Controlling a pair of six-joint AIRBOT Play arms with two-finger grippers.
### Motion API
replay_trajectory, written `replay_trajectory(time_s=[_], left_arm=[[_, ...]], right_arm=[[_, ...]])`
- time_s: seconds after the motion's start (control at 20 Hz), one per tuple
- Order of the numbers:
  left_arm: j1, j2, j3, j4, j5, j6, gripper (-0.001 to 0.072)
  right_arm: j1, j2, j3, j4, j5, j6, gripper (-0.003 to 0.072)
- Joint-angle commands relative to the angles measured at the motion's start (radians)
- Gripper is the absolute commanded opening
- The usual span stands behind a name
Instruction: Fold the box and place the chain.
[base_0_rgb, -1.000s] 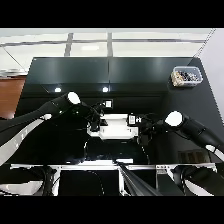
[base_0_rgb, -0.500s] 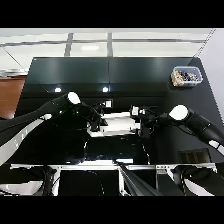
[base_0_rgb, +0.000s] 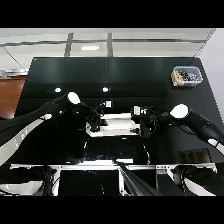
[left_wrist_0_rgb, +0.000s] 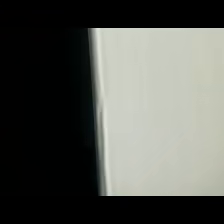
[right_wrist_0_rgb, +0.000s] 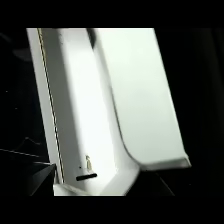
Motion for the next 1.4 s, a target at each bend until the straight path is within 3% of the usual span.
replay_trajectory(time_s=[0.0,0.5,1.35], left_arm=[[0.000,0.000,0.001,0.000,0.001,0.000,0.0030],[0.000,0.003,0.001,0.000,0.000,0.000,0.0030],[0.000,0.003,0.001,0.000,0.001,0.000,0.0030]], right_arm=[[0.016,-0.041,-0.004,0.051,0.014,-0.098,0.0710],[0.031,-0.155,-0.004,0.043,-0.013,-0.171,0.0710],[0.028,-0.183,-0.006,0.032,-0.028,-0.137,0.0710]])
